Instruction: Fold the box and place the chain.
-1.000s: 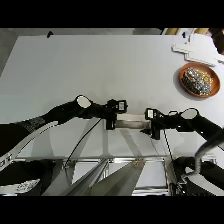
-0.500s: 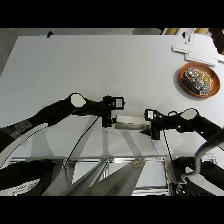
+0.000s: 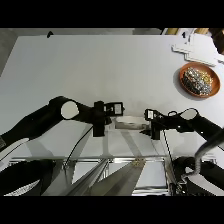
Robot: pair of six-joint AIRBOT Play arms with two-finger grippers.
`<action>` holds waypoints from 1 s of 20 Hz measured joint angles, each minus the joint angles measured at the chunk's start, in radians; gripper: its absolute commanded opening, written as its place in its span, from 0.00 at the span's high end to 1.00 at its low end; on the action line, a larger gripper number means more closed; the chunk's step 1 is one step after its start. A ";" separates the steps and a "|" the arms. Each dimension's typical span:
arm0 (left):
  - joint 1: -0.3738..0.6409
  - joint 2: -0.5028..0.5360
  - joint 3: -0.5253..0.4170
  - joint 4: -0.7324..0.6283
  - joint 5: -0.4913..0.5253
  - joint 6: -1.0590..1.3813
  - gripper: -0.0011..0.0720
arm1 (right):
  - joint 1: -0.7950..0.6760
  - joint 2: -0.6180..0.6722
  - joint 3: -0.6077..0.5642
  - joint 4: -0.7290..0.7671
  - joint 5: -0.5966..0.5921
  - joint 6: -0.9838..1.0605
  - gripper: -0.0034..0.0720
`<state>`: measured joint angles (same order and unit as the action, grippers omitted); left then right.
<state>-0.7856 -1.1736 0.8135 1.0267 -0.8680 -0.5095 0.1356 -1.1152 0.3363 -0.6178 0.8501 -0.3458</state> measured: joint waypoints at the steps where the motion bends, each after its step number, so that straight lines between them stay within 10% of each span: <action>1: -0.033 0.003 0.000 0.008 0.006 -0.032 0.98 | 0.000 0.000 0.000 0.000 0.000 0.000 0.43; 13: -0.074 -0.298 0.246 -0.044 0.319 -0.278 0.98 | 0.000 0.000 0.000 0.001 -0.001 0.001 0.43; 20: -0.020 -0.403 0.282 -0.045 0.302 -0.342 0.98 | 0.000 0.000 0.000 0.003 -0.004 0.002 0.43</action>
<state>-0.8055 -1.5764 1.0954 0.9821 -0.5659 -0.8513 0.1360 -1.1152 0.3363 -0.6151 0.8459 -0.3443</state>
